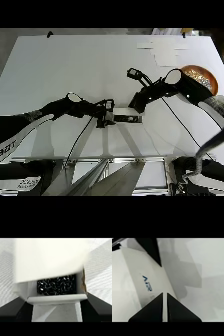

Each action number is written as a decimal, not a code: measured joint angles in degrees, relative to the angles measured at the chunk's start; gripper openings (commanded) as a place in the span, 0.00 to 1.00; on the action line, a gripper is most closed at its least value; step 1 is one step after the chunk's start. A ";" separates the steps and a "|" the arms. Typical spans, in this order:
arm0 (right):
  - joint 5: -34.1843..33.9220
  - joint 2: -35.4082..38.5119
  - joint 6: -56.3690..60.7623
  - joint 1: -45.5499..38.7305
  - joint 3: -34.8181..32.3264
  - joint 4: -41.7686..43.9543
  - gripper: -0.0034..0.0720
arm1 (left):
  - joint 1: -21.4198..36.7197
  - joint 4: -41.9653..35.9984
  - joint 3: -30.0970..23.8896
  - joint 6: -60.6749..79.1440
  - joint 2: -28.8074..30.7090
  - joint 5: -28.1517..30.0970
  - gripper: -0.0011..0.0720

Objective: Fold the box and place the chain.

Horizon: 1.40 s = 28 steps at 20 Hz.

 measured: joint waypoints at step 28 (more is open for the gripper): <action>-0.42 8.13 -15.15 7.85 -3.91 -6.78 0.40 | 0.00 0.00 0.00 -0.02 0.00 0.00 0.36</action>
